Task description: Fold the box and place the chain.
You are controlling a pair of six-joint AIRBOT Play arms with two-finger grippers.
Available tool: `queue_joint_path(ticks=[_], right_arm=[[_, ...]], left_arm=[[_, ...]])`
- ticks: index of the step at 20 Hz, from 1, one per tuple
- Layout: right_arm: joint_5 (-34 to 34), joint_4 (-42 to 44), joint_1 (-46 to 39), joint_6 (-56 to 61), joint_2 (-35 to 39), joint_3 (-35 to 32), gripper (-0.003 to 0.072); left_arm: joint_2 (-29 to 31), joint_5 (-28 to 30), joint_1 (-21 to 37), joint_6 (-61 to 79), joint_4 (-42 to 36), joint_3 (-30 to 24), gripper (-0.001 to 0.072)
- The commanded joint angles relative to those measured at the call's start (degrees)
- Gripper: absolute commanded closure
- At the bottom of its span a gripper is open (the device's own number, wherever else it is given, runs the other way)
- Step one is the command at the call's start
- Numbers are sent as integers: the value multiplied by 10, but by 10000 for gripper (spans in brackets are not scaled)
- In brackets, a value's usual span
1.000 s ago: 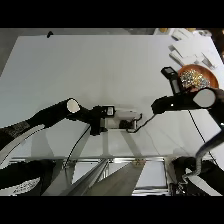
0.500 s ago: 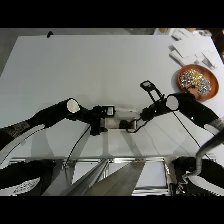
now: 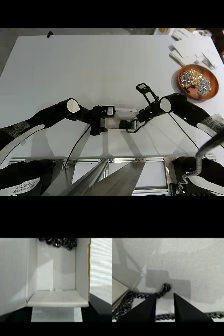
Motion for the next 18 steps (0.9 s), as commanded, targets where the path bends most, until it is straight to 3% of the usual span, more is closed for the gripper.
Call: queue_joint_path(ticks=[1, 3, 4, 7, 13, 15, 18], right_arm=[[1, -6, 8, 3, -12, 0, 502], [8, -6, 8, 2, -16, 0, 540], [13, -12, 7, 2, -16, 0, 670], [29, -27, 7, 13, 22, 0, 671], [143, -15, 7, 13, 214, 0, 671], [163, 28, 7, 11, 269, 0, 670], [133, 127, 7, -24, 332, 0, 670]], left_arm=[[1, 0, 0, 0, 0, 0, 576], [1, 0, 0, 0, 0, 0, 576], [1, 0, 0, 0, 0, 0, 576], [1, 0, 0, 0, 0, 0, 576], [1, 0, 0, 0, 0, 0, 576], [1, 0, 0, 0, 0, 0, 576], [1, 0, 0, 0, 0, 0, 576]])
